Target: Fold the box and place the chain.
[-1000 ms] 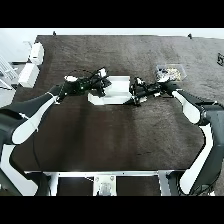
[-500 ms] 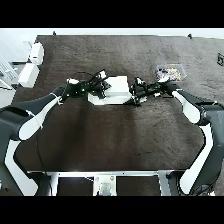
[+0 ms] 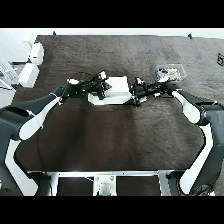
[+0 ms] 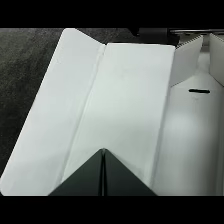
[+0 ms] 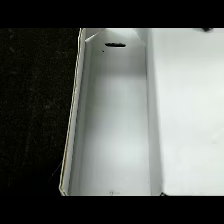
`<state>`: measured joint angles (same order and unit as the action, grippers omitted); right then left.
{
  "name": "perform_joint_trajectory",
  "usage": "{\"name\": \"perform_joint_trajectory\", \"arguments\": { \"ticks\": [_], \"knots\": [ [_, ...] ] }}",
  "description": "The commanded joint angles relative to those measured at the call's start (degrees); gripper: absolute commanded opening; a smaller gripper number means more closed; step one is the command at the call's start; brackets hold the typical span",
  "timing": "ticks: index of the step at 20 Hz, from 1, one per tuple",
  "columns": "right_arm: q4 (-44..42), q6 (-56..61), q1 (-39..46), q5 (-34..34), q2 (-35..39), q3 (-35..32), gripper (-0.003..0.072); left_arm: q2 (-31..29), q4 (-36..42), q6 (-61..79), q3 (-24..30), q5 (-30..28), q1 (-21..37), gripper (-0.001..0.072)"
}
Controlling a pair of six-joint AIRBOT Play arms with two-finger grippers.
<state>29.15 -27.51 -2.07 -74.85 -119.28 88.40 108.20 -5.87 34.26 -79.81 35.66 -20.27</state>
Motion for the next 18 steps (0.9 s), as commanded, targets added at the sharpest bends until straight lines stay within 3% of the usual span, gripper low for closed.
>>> {"name": "perform_joint_trajectory", "arguments": {
  "ticks": [1,3,6,7,11,12,13,16,18],
  "knots": [
    [0.0,0.0,0.0,0.0,0.0,0.0,0.0406,-3.7,-1.4,2.2,-0.1,2.0,0.2,0.002],
    [0.0,0.0,0.0,0.0,0.0,0.0,0.0406,-8.1,-5.6,-1.4,-0.1,9.2,2.1,0.002],
    [0.0,0.0,0.0,0.0,0.0,0.0,0.0406,-13.3,-12.4,-15.5,-0.1,26.9,8.4,0.002],
    [0.0,0.0,0.0,0.0,0.0,0.0,0.0406,-13.8,-15.5,-20.5,-0.1,28.9,10.3,0.0019],
    [0.0,0.0,0.0,0.0,0.0,0.0,0.0406,-13.6,-33.6,-33.9,-0.1,24.8,11.0,0.0031],
    [0.0,0.0,0.0,0.0,0.0,0.0,0.0406,-13.2,-36.4,-35.5,-0.1,25.1,10.6,0.023],
    [0.0,0.0,0.0,0.0,0.0,0.0,0.0406,-12.5,-37.4,-36.0,-0.1,25.4,10.6,0.0372],
    [0.0,0.0,0.0,0.0,0.0,0.0,0.0406,-10.4,-38.1,-35.9,0.0,24.9,9.7,0.0383],
    [0.0,0.0,0.0,0.0,0.0,0.0,0.0406,-8.9,-40.9,-35.8,0.0,22.1,8.0,0.0523]
  ]
}}
